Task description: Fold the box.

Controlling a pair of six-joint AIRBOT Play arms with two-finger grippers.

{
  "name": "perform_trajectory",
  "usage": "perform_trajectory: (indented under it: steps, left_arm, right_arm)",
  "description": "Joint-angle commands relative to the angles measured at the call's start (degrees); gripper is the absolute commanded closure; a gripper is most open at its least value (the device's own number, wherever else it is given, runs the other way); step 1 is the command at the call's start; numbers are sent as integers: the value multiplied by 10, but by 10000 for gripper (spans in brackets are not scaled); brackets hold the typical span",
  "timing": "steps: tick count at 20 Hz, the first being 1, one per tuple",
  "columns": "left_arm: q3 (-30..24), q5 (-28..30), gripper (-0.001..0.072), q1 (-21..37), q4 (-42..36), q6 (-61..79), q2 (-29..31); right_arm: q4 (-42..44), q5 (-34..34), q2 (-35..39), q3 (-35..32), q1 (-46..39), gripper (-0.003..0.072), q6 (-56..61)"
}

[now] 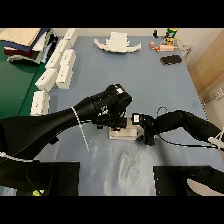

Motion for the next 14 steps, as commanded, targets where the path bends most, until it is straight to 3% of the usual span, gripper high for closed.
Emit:
perform_trajectory:
  steps: [1, 2, 3, 6, 8, 12, 14]
  left_arm:
    - [13, -38, 451, 1, -6, 27, 1]
    - [13, -52, 605, 1, -14, 50, 1]
    - [13, -68, 697, 1, -17, 71, 1]
    - [13, -132, 698, 2, -19, 125, 2]
    - [7, -143, 699, 3, -19, 170, 14]
    - [-70, -118, 700, 40, -20, 265, 93]
    - [-140, -61, 700, 88, -47, 328, 158]
  right_arm:
    - [0, 0, 0, 0, 0, 182, 0]
    - [0, 0, 0, 0, 0, 182, 0]
    - [0, 0, 0, 0, 0, 182, 0]
    - [0, 0, 0, 0, 0, 182, 0]
    - [0, 0, 0, 0, 0, 182, 0]
    - [0, 0, 0, 0, 0, 182, 0]
    - [0, 0, 0, 0, 0, 181, 0]
